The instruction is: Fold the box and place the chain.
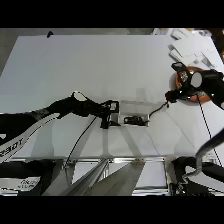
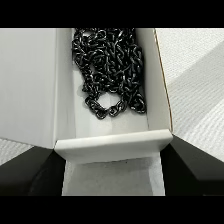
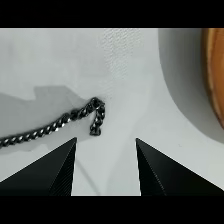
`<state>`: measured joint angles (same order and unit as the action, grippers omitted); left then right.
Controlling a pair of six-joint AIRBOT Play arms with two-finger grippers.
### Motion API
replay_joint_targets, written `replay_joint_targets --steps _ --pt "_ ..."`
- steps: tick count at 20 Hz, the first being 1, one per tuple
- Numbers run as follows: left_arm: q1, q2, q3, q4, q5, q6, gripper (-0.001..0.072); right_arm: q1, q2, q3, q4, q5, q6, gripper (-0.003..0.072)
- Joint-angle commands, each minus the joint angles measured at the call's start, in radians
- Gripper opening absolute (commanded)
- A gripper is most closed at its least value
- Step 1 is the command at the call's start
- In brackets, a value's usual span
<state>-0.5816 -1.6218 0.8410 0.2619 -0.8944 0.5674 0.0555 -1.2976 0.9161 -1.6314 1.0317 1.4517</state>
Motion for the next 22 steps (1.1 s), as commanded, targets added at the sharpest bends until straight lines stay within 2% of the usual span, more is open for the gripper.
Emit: replay_joint_targets --steps 1,6,7,8,9,18,20,22 --pt "0.000 0.000 0.001 0.000 0.000 0.000 0.0085 -0.003 -0.087 -0.011 -0.001 -0.033 -0.009 0.0400" --pt "0.000 0.000 0.001 0.000 0.000 0.000 0.0085 -0.003 -0.104 -0.013 0.060 -0.084 -0.013 0.0398" --pt "0.000 0.000 0.001 0.000 0.000 0.000 0.0085 -0.003 -0.104 -0.013 0.060 -0.084 -0.013 0.0382" --pt "0.000 0.000 0.001 0.000 0.000 0.000 0.0085 -0.003 -0.105 -0.013 0.058 -0.077 -0.011 0.0314" --pt "0.000 0.000 0.001 0.000 0.000 0.000 0.0085 -0.003 -0.107 -0.013 0.054 -0.066 -0.003 0.0292" --pt "0.000 0.000 0.001 0.000 0.000 0.000 0.0085 -0.002 -0.136 -0.031 0.043 -0.065 0.040 0.0283" --pt "0.000 0.000 0.001 0.000 0.000 0.000 0.0085 -0.002 -0.136 -0.038 0.043 -0.064 0.040 0.0014" --pt "0.000 0.000 0.001 0.000 0.000 0.000 0.0085 -0.002 -0.117 -0.038 0.042 -0.051 0.039 0.0017"
